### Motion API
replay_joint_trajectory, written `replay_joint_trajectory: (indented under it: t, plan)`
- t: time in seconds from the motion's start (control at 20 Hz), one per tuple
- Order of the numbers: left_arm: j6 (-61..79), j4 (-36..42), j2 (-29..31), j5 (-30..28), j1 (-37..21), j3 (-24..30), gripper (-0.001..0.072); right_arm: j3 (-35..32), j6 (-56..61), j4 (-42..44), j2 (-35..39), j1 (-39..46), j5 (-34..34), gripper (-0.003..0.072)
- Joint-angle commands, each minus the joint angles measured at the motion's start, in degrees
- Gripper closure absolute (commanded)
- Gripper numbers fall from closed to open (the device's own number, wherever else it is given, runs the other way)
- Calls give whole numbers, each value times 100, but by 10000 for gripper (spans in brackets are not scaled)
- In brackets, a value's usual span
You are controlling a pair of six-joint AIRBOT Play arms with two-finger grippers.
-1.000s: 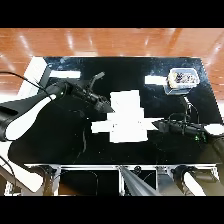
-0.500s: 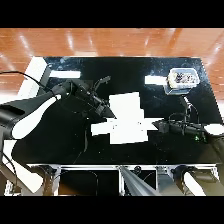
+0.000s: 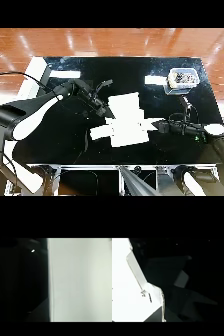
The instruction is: Fold the box and place the chain.
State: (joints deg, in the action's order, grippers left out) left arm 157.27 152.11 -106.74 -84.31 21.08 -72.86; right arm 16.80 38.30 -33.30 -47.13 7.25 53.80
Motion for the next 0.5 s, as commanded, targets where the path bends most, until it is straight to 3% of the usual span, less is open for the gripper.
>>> replay_joint_trajectory:
  t: [0.0, 0.45]
  plan:
    - [-20, -151, -4, 79, 7, -4, 689, -2, 4, 7, 7, 0, 15, 654]
    - [-2, -540, 13, 22, 0, -76, 689, -2, 363, -118, 7, -4, 216, 653]
